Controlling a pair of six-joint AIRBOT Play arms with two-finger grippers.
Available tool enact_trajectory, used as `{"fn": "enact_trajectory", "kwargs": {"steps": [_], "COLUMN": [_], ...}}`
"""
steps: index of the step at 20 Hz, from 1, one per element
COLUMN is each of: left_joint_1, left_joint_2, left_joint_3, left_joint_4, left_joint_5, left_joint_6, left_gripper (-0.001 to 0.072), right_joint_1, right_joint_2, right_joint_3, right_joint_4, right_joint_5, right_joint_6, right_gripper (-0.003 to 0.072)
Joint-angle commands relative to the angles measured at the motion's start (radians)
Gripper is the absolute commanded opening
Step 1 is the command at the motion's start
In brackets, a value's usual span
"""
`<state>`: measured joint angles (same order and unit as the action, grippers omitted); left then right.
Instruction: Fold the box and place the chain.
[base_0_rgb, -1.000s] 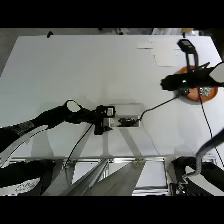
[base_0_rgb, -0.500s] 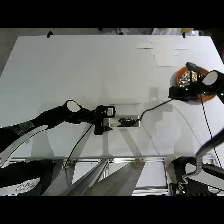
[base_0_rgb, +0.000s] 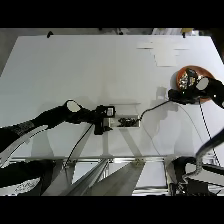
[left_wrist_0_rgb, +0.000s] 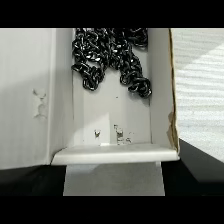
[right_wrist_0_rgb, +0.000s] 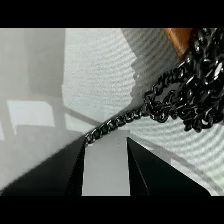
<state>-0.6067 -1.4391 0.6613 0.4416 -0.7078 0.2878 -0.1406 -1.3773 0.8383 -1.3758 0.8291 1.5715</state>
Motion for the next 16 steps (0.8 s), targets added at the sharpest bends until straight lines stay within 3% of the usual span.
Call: {"fn": "enact_trajectory", "kwargs": {"steps": [1, 9, 12, 16], "left_joint_1": [0.000, 0.001, 0.001, 0.000], "left_joint_2": [0.001, 0.001, 0.001, 0.001], "left_joint_3": [0.000, 0.000, 0.000, 0.000], "left_joint_4": [0.000, 0.000, 0.000, 0.000], "left_joint_5": [0.000, 0.000, 0.000, 0.000], "left_joint_6": [0.000, 0.000, 0.000, 0.000], "left_gripper": [0.0211, 0.0211, 0.0211, 0.0211], "right_joint_1": [-0.001, 0.012, 0.029, 0.029], "right_joint_2": [-0.009, -0.038, -0.041, 0.030], "right_joint_3": [-0.002, -0.002, -0.001, -0.001], "right_joint_4": [-0.002, 0.003, 0.001, -0.016], "right_joint_5": [-0.039, -0.061, -0.057, 0.005], "right_joint_6": [0.010, 0.029, 0.013, -0.068], "right_gripper": [0.0265, 0.0188, 0.0015, 0.0016]}}
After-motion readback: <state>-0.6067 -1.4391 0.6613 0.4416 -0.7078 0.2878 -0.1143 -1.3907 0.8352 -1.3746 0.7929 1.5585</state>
